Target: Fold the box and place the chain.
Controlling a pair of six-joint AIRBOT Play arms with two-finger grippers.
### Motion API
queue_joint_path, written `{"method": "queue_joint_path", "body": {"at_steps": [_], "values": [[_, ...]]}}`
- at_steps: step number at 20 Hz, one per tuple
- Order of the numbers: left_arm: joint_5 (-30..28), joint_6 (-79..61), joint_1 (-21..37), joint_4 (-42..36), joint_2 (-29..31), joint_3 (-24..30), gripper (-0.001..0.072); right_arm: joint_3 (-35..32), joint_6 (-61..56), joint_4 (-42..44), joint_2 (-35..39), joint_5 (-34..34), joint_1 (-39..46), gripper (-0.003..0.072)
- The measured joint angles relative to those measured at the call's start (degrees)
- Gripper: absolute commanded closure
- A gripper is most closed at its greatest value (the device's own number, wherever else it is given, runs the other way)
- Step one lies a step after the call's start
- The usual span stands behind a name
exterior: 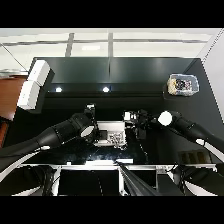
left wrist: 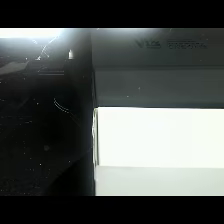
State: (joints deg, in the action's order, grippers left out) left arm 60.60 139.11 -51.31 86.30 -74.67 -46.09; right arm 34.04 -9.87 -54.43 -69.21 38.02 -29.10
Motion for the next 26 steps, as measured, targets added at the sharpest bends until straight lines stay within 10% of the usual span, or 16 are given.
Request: {"method": "queue_joint_path", "body": {"at_steps": [3, 26], "values": [[0.02, 0.00, 0.00, 0.00, 0.00, 0.00, 0.0681, 0.00, -0.39, 0.00, -0.09, 0.79, 0.00, 0.0599], [0.11, 0.00, 0.00, 0.00, 0.00, 0.00, 0.0681, 2.60, -15.56, -0.24, 12.24, 7.69, 3.21, 0.0659]]}}
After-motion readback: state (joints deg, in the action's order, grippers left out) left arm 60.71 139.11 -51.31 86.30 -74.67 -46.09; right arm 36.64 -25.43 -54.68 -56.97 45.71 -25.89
